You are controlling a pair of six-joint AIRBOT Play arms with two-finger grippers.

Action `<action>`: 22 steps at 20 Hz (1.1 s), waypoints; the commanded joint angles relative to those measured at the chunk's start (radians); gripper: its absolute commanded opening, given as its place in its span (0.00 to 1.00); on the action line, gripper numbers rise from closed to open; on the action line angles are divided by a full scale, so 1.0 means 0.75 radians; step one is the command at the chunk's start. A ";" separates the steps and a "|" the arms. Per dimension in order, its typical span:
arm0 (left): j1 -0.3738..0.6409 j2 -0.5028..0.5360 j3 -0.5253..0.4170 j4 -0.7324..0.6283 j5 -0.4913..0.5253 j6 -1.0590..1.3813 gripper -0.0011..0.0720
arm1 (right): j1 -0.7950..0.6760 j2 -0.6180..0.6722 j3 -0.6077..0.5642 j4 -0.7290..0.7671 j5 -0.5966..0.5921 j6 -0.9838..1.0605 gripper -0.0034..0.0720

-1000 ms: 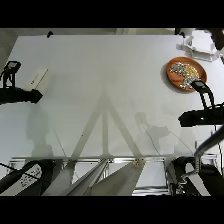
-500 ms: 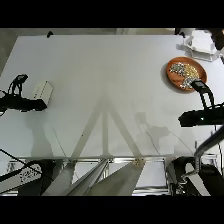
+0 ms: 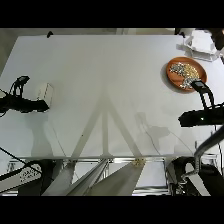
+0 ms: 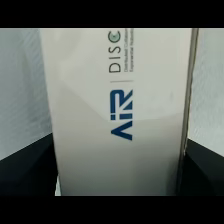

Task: Fold the box and place the chain.

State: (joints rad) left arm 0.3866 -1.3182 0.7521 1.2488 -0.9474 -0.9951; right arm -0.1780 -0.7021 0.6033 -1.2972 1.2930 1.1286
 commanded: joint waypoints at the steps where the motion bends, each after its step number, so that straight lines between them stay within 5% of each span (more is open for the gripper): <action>1: 0.001 0.029 0.002 0.003 0.004 -0.001 0.96 | -0.001 -0.001 0.001 0.000 0.001 0.001 0.05; 9: 0.000 0.074 0.002 0.007 0.123 -0.061 0.96 | -0.001 -0.001 0.001 0.006 0.001 0.001 0.05; 15: -0.001 0.087 0.002 0.007 0.089 -0.061 0.96 | -0.001 -0.001 0.001 0.026 0.000 0.001 0.05; 22: -0.001 0.289 0.002 0.013 0.068 -0.054 0.96 | -0.001 -0.001 0.001 0.026 -0.007 0.001 0.06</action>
State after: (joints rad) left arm 0.3870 -1.1538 0.7521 1.2564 -0.8867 -1.0401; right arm -0.1780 -0.7021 0.6033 -1.2785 1.2915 1.1290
